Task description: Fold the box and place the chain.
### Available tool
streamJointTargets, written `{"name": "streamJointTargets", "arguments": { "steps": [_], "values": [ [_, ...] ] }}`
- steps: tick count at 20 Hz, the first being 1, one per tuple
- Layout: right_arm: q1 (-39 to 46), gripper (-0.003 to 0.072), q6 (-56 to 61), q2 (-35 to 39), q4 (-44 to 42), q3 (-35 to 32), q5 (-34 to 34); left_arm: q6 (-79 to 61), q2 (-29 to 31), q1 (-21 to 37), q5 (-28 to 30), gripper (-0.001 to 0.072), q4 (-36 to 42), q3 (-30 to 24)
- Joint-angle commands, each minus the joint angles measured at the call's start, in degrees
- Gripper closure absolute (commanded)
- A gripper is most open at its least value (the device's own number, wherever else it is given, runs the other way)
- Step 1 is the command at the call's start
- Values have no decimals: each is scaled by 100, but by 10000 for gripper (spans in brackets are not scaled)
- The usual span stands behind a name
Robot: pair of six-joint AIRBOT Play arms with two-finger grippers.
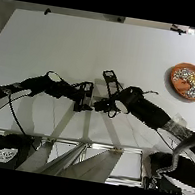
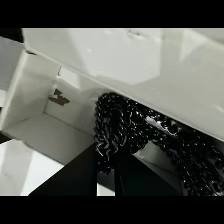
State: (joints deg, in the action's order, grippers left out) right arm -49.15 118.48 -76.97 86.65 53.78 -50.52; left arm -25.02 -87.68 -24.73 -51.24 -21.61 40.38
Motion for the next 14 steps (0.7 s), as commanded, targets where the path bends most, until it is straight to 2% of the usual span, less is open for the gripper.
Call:
{"name": "streamJointTargets", "arguments": {
  "steps": [1, 2, 4, 5, 11, 14],
  "values": [
    [0, 671, 4, -149, -48, -11, 59, -2, 0, 0, 2, 435, 0, 2],
    [0, 655, 4, -146, -50, -11, 59, -2, 0, 0, 2, 435, 0, 2],
    [0, 455, 4, -133, -55, -11, 59, -2, 0, 0, 2, 435, 0, 2],
    [0, 388, 4, -96, -52, -11, 63, -2, 0, 0, 2, 435, 0, 2],
    [11, 385, 2, 664, 310, -11, -31, -2, 0, 0, 2, 435, 0, 2],
    [286, 385, 4, 1220, 793, -11, -791, -2, 0, 0, 2, 435, -2, 2]
  ]
}}
